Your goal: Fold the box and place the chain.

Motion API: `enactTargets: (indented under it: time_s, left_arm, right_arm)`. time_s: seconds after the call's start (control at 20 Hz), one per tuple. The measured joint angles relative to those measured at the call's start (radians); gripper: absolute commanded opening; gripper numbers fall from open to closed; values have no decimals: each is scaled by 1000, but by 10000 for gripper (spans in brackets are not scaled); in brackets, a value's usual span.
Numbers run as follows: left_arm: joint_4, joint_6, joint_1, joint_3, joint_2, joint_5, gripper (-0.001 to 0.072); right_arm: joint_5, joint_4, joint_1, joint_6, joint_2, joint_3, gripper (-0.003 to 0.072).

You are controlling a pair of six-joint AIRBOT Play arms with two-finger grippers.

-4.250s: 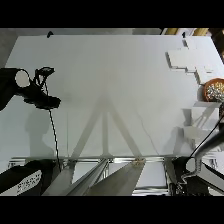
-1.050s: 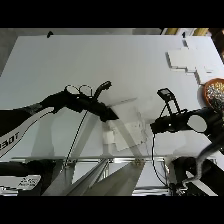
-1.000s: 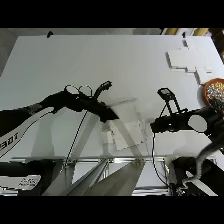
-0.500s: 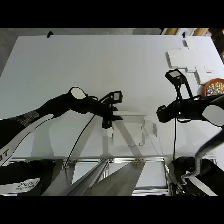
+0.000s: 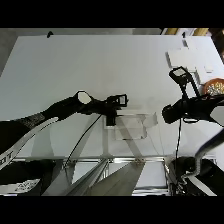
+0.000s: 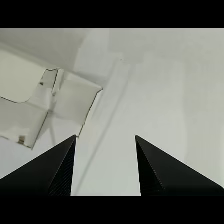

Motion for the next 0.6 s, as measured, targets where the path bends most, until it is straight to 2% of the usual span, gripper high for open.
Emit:
enactTargets:
  time_s: [0.6]
  left_arm:
    - [27,3,-2,1,-5,-22,3]
  right_arm:
    - [3,-3,0,-20,1,0,412]
